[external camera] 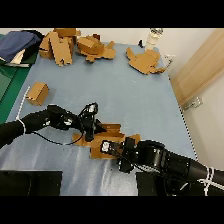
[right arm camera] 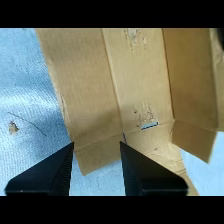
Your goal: Fold the box.
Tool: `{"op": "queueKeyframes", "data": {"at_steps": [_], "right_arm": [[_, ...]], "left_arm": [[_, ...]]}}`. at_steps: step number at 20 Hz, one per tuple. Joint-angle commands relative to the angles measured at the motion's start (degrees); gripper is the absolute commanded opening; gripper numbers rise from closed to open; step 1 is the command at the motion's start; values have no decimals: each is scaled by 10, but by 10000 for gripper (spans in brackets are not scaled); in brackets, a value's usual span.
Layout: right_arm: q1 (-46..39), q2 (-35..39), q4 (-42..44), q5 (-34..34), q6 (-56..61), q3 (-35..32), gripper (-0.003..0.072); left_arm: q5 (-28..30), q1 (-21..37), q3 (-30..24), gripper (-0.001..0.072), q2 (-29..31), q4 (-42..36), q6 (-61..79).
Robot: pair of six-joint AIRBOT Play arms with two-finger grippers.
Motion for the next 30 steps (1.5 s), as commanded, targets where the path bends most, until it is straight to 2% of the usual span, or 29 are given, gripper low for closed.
{"op": "queueKeyframes", "data": {"at_steps": [1,5,6,7,12,17,24,26,28,30], "right_arm": [[1,0,6,-1,0,0,450],[1,0,23,10,0,0,450],[2,0,23,10,-1,0,503],[3,0,21,10,-2,0,515],[4,-10,-43,-9,5,0,515],[4,-35,-47,-14,5,0,515],[3,2,-50,-3,5,15,515],[0,4,-50,-61,23,8,515],[-17,4,-42,-133,-44,-17,515],[-58,4,22,-125,-117,-35,515]], "left_arm": [[0,0,0,10,0,0,0],[0,0,0,11,0,-1,0],[0,0,0,11,0,-1,0],[0,0,0,11,0,-1,0],[0,0,0,11,0,-1,0],[0,0,0,11,0,-1,0],[0,0,0,10,0,-1,0],[0,0,0,11,0,-1,0],[0,0,0,11,0,-1,0],[0,0,0,11,0,-1,0]]}}
